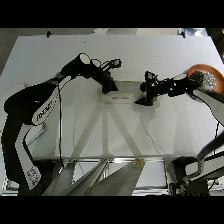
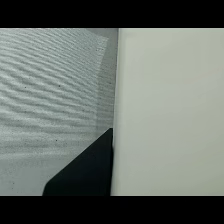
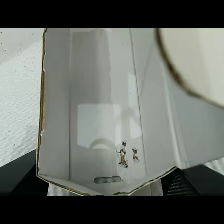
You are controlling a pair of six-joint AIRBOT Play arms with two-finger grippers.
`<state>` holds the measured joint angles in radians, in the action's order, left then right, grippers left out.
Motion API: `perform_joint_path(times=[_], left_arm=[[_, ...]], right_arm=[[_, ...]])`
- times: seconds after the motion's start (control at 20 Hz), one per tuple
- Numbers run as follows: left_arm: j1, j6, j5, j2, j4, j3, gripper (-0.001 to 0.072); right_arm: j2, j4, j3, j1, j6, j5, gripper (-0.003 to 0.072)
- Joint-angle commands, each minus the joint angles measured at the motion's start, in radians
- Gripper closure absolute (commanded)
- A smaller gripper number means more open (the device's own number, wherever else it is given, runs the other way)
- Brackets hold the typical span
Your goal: Fold the box and place the chain.
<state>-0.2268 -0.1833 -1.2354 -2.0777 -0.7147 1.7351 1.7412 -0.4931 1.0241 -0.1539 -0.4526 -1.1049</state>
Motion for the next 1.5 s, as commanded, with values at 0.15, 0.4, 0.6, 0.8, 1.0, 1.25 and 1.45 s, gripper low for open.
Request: perform_joint_path(times=[0.15,0.4,0.6,0.8,1.0,1.25,1.45], left_arm=[[0.001,0.000,0.001,-0.001,0.000,0.000,0.0702],[0.001,0.000,0.001,-0.001,0.000,0.000,0.0702],[0.001,0.000,0.001,-0.001,0.000,0.000,0.0702],[0.001,0.000,0.001,-0.001,0.000,0.000,0.0702],[0.001,0.000,0.001,-0.001,0.000,0.000,0.0702],[0.001,0.000,0.001,-0.001,0.000,0.000,0.0702],[0.001,0.000,0.001,-0.001,0.000,0.000,0.0701]], right_arm=[[0.000,0.000,0.000,0.001,-0.001,-0.013,-0.0009],[0.000,-0.010,0.000,0.001,-0.001,-0.011,0.0119],[0.000,-0.011,0.000,0.001,-0.001,-0.011,0.0248],[0.000,-0.011,0.000,0.001,-0.001,-0.011,0.0247],[0.000,-0.011,0.000,0.001,-0.001,-0.011,0.0247],[0.000,-0.011,0.000,0.001,-0.001,-0.011,0.0247],[0.000,-0.011,0.000,0.001,-0.001,-0.011,0.0247]])
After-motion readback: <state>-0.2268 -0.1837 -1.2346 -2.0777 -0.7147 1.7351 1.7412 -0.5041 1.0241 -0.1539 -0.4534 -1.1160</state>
